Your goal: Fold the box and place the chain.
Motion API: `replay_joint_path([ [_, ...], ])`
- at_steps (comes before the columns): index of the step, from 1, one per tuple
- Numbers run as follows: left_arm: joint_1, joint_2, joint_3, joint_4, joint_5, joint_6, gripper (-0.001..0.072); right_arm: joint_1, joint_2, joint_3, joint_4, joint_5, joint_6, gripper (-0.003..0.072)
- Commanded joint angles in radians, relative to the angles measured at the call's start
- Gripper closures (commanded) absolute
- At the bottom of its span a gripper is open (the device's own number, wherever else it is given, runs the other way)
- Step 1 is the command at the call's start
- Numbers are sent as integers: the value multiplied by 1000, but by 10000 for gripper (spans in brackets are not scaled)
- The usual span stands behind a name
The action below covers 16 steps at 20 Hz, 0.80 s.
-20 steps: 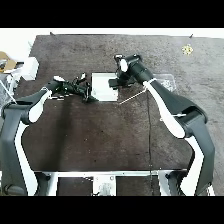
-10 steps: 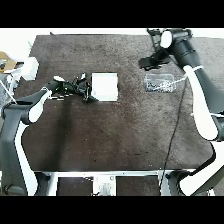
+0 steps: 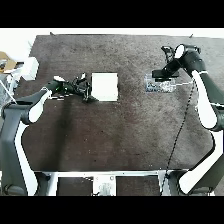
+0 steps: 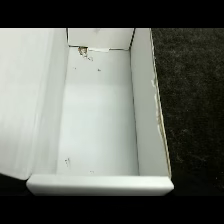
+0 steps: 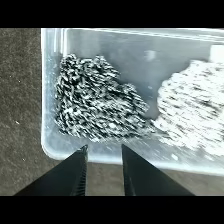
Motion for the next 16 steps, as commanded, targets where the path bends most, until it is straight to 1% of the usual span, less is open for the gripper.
replay_joint_path([
  [1, 1, 0, 0, 0, 0, 0, 618, -11, -61, -6, 75, -14, -29, 431],
  [10, 1, 0, 0, 0, 0, 0, 618, -7, -109, -6, 74, -26, -30, 433],
  [11, 1, 0, 0, 0, 0, 0, 618, -5, -108, -6, 74, -30, -40, 605],
  [12, 1, 0, 0, 0, 0, 0, 618, -5, -104, -6, 74, -33, -44, 684],
  [16, 1, 0, 0, 0, 0, 0, 619, -5, -58, -6, 70, -29, -44, 684],
])
